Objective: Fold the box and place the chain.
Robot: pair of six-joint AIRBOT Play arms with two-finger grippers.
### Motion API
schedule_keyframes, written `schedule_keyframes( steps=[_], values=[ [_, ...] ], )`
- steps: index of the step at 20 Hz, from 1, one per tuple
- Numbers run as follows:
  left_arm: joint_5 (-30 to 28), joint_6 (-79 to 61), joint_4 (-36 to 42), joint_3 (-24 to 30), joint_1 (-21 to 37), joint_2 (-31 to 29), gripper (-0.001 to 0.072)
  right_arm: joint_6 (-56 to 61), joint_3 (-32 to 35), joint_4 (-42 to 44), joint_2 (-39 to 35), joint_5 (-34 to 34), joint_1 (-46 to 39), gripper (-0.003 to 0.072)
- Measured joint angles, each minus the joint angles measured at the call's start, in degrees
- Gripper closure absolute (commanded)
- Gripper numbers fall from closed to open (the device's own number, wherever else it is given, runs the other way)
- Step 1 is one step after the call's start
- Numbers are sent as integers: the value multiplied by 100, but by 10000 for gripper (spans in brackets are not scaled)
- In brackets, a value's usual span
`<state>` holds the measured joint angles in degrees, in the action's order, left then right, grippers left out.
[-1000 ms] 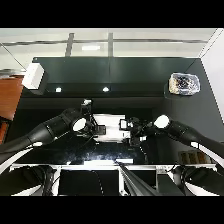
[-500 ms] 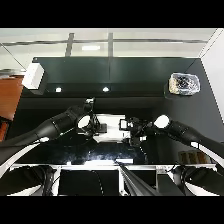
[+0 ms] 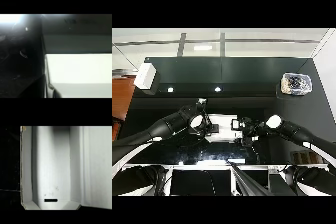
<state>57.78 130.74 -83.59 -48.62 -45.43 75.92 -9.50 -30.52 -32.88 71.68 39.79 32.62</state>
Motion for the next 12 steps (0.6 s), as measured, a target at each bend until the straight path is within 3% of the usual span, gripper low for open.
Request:
schedule_keyframes(
  steps=[5,7,8,10,11,12],
  values=[
    [9,0,4,0,0,0,663,-2,0,0,0,-4,0,486],
    [-4,0,24,0,0,0,521,2,0,0,0,-2,0,486],
    [-17,2,48,-2,0,0,484,4,0,0,0,-2,0,486],
    [46,13,52,-17,0,0,248,4,0,0,0,-2,0,486],
    [138,13,50,-44,0,0,175,4,0,0,0,-2,0,486],
    [210,15,37,-76,0,0,175,4,0,0,0,-2,0,486]
  ],
)
